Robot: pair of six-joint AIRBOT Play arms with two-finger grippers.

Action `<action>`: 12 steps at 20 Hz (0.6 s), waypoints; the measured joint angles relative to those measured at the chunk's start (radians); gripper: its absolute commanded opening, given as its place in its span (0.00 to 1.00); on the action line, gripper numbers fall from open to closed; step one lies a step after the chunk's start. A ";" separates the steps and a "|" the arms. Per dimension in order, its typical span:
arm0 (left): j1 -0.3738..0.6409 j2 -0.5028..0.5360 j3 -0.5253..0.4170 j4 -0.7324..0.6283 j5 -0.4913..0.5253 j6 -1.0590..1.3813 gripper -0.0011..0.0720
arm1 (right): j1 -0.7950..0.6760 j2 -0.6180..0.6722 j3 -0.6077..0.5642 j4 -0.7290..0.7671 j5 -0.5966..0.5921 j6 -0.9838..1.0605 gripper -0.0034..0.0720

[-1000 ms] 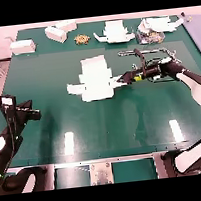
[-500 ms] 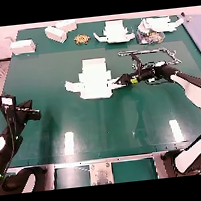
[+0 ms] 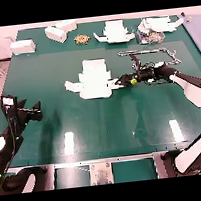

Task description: Fold the box and place the chain.

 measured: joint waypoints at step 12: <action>0.000 -0.053 0.122 -0.023 -0.139 0.000 0.84 | 0.006 0.000 0.011 0.000 0.010 -0.027 0.05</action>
